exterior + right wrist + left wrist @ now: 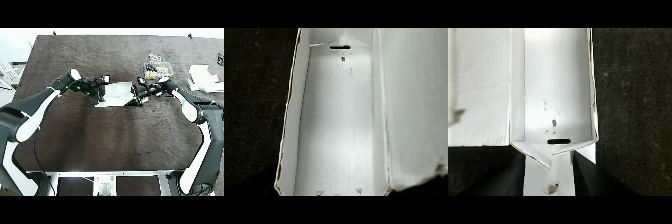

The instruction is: Fold the box and place the chain.

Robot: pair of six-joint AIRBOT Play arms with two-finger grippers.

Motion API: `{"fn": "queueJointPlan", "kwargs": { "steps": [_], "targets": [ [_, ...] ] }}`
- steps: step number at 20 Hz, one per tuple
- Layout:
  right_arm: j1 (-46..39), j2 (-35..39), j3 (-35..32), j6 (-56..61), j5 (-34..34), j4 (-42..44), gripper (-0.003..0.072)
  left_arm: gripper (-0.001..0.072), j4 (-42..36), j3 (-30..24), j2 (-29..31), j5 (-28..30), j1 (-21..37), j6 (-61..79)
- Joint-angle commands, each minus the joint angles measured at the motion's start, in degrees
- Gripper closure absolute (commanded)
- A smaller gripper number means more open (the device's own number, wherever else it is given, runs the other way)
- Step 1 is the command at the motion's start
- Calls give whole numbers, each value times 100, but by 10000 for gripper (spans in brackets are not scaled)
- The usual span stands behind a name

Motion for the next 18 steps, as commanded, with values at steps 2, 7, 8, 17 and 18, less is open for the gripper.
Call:
{"fn": "queueJointPlan", "kwargs": {
  "steps": [2, 7, 8, 17, 18],
  "targets": [
    [7, 2, -2, 2, 2, 0, 320, 374, -138, -2, -15, -4, -4, 17],
    [7, 2, -2, 2, 2, 0, 320, 374, -769, -2, -61, 13, -4, 282],
    [7, 2, -2, 2, 4, 0, 321, 374, -815, -2, -90, 15, -4, 280],
    [7, 2, -2, 2, 2, 0, 321, 350, -1349, -2, -210, 127, -4, 514],
    [7, 2, -2, 2, 2, 0, 321, 186, -1355, -2, -210, 116, -4, 511]
  ]
}}
